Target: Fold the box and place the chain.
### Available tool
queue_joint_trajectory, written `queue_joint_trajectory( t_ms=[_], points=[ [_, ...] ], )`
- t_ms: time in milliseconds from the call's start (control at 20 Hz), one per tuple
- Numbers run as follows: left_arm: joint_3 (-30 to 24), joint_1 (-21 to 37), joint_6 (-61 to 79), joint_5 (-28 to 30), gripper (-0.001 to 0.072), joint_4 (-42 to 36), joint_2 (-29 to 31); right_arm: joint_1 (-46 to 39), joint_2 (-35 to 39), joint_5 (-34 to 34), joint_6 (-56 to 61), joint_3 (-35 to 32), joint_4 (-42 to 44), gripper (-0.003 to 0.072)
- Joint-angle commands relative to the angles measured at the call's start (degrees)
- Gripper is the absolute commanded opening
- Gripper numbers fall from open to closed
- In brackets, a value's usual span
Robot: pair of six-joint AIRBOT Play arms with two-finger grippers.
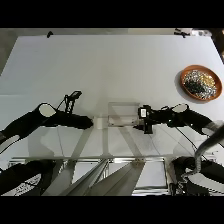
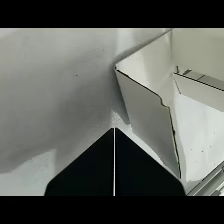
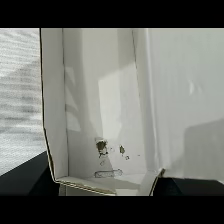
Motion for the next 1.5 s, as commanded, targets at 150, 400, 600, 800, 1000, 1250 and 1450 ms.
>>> queue_joint_trajectory(
  t_ms=[150,400,600,800,1000,1250,1450],
  points=[
    [0.5,-2.0,-1.1,1.6,0.0001,-0.6,-1.7,0.0,0.0,0.0,0.0,0.0,0.0,0.0463],
    [1.8,-3.9,-1.1,2.6,0.0002,-1.4,-1.7,0.0,0.0,0.0,0.0,0.0,0.0,0.0463],
    [1.9,-5.9,-1.1,3.7,0.0002,-1.6,-3.7,0.0,0.0,0.0,0.0,0.0,0.0,0.0463],
    [2.5,-6.7,-1.1,3.6,0.0002,-1.4,-3.7,0.0,0.0,0.0,0.0,0.0,0.0,0.0463],
    [3.0,-6.0,-3.2,2.3,0.0002,2.2,-1.4,0.0,0.0,0.0,0.0,0.0,0.0,0.0463],
    [3.0,-4.7,-10.5,1.2,0.0001,8.5,-0.7,0.0,0.0,0.0,0.0,0.0,0.0,0.0463],
    [3.0,-4.8,-10.3,3.3,0.0001,6.3,-1.9,0.0,0.0,0.0,0.0,0.0,0.0,0.0463]
  ],
)
